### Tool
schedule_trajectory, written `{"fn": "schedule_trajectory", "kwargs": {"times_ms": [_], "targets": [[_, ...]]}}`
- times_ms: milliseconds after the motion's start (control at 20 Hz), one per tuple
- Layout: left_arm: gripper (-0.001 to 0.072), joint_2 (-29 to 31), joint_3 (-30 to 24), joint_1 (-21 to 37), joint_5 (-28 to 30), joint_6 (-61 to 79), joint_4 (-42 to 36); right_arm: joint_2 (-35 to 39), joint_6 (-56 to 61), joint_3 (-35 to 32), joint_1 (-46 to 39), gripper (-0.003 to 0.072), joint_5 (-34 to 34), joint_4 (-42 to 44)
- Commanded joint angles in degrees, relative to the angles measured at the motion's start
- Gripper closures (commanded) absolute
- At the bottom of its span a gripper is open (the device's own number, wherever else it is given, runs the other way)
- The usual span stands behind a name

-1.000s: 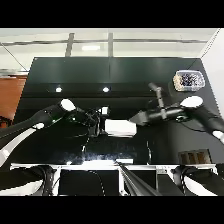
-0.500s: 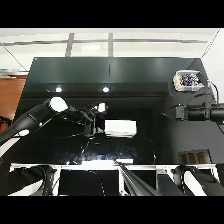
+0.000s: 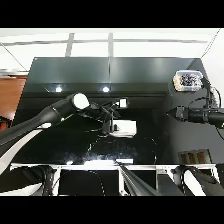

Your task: Fold the box and place the chain.

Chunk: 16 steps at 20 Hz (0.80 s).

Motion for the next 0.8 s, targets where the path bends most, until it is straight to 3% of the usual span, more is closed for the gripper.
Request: {"fn": "schedule_trajectory", "kwargs": {"times_ms": [0, 750], "targets": [[0.0001, -3.17, 2.25, -0.98, 0.00, -3.30, -0.33, 0.07, 0.13, -0.42, -0.07, 0.0672, -0.68, -0.09], [0.0001, -4.39, 2.25, -3.52, -3.72, -3.50, 0.96, 0.07, 0.15, -0.48, -0.07, 0.0672, -2.80, -0.09]]}}
